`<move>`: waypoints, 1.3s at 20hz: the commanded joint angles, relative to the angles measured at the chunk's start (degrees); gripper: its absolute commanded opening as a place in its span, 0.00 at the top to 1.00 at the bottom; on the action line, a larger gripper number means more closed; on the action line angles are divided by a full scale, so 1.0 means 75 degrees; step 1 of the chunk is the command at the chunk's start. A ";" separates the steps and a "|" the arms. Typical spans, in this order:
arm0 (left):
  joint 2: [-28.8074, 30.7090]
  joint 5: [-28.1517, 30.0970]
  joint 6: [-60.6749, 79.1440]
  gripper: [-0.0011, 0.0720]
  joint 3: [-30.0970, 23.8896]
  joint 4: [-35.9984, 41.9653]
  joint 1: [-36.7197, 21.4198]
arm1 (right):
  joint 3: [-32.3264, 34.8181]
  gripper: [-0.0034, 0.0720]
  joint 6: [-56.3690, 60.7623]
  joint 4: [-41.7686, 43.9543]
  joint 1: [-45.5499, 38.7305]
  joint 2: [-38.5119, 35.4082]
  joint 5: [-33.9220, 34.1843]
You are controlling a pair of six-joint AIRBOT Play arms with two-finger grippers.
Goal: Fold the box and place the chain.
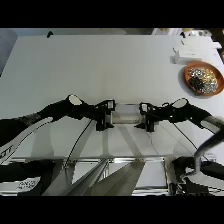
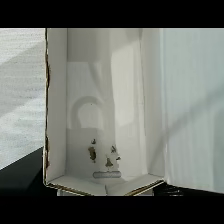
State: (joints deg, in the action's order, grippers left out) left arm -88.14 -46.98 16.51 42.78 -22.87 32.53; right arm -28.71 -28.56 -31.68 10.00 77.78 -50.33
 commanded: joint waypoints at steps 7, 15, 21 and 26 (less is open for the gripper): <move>0.0000 -0.0050 -0.0003 0.62 -0.0006 -0.0009 0.0006 | 0.0003 0.45 0.0000 0.0000 0.0006 -0.0003 -0.0003; 0.0000 -0.0050 -0.0006 0.62 -0.0006 -0.0009 0.0006 | 0.0003 0.46 0.0020 0.0006 0.0006 -0.0003 0.0035; 0.0000 -0.0050 -0.0006 0.62 -0.0006 -0.0009 0.0006 | 0.0003 0.06 0.0711 -0.0105 -0.0003 -0.0175 -0.0219; 0.0000 -0.0050 -0.0006 0.62 -0.0006 -0.0009 0.0006 | 0.0003 0.06 0.1955 -0.1384 -0.0006 -0.0860 -0.0204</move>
